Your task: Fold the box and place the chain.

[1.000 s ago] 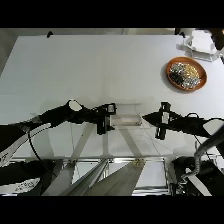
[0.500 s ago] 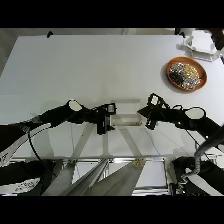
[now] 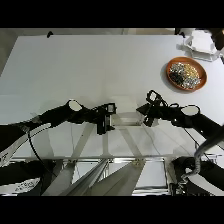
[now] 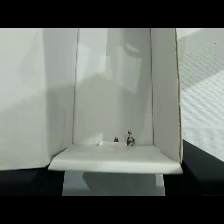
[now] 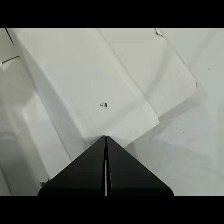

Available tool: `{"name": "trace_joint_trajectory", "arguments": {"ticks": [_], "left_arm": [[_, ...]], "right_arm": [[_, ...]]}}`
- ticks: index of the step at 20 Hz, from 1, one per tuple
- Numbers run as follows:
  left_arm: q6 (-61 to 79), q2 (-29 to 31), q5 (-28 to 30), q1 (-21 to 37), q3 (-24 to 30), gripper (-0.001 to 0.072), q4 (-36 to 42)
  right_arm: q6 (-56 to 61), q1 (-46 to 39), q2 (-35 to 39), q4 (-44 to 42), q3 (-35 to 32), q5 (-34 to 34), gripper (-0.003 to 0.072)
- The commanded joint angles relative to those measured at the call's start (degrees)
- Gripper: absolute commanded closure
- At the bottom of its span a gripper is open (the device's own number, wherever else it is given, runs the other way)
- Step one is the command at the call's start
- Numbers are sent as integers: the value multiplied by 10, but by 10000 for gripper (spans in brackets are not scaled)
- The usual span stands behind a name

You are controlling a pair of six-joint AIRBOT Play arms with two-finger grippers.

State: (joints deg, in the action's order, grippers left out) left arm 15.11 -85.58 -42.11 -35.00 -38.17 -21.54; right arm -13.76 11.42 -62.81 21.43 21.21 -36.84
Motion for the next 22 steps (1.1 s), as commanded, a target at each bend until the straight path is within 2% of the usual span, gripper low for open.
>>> {"name": "trace_joint_trajectory", "arguments": {"ticks": [1, 9, 12, 14, 15, 16, 17, 20, 22], "left_arm": [[1, 0, 0, 0, 0, 297, -1], [1, 0, 0, 0, 0, 297, -1], [1, 0, 0, 0, 0, 297, -1], [1, 0, 0, 0, 0, 297, -1], [1, 0, 0, 0, 0, 297, -1], [1, 0, 0, 0, 0, 297, -1], [1, 0, 0, 0, 0, 297, -1], [1, 0, 0, 0, 0, 297, -1], [1, 0, 0, 0, 0, 297, -1]], "right_arm": [[-16, 1, 29, 19, 0, -37, 682], [22, 1, 214, 251, 0, -59, 684], [97, 1, 225, 378, 0, -76, 683], [102, 1, 218, 404, 0, -98, 679], [89, 1, 211, 393, 0, -97, 539], [68, 1, 202, 377, 0, -91, 294], [44, 1, 188, 355, 0, -86, 255], [-24, 1, 140, 311, 0, -94, 392], [-69, 7, 114, 290, 0, -90, 391]]}}
